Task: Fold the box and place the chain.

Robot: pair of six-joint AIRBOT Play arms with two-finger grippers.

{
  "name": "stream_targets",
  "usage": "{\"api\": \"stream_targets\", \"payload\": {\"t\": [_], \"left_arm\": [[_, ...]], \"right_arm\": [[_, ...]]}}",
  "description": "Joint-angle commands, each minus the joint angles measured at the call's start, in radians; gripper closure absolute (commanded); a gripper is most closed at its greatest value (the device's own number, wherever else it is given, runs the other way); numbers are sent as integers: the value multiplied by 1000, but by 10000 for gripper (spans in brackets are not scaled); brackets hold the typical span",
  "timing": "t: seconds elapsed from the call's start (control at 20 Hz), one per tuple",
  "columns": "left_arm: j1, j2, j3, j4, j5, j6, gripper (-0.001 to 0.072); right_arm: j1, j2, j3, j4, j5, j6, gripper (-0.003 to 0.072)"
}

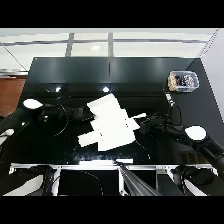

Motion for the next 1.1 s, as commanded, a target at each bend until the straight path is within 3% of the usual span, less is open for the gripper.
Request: {"api": "stream_targets", "payload": {"t": [0.0,0.15,0.4,0.55,0.7,0.85,0.9,0.95,1.05], "left_arm": [[12,-151,68,-88,-139,186,8],[-29,-253,129,-84,-299,323,9],[-47,-343,198,7,-328,381,10],[-50,-352,206,2,-333,467,61],[-48,-352,207,0,-329,500,481],[-48,-353,207,-16,-329,500,605],[-47,-353,208,-14,-330,500,609],[-47,-353,208,-13,-329,503,659],[-47,-352,208,-13,-335,506,677]], "right_arm": [[5,1,-1,-1,-7,11,668],[5,1,-1,-2,-6,23,668],[5,1,-1,-4,9,38,667],[5,1,-1,-4,16,39,667],[5,1,-1,-5,16,58,667],[5,1,-1,-103,16,168,639],[-2,1,-1,-146,16,216,318],[-17,1,1,-176,22,254,39],[-96,1,39,-259,95,276,41]]}}
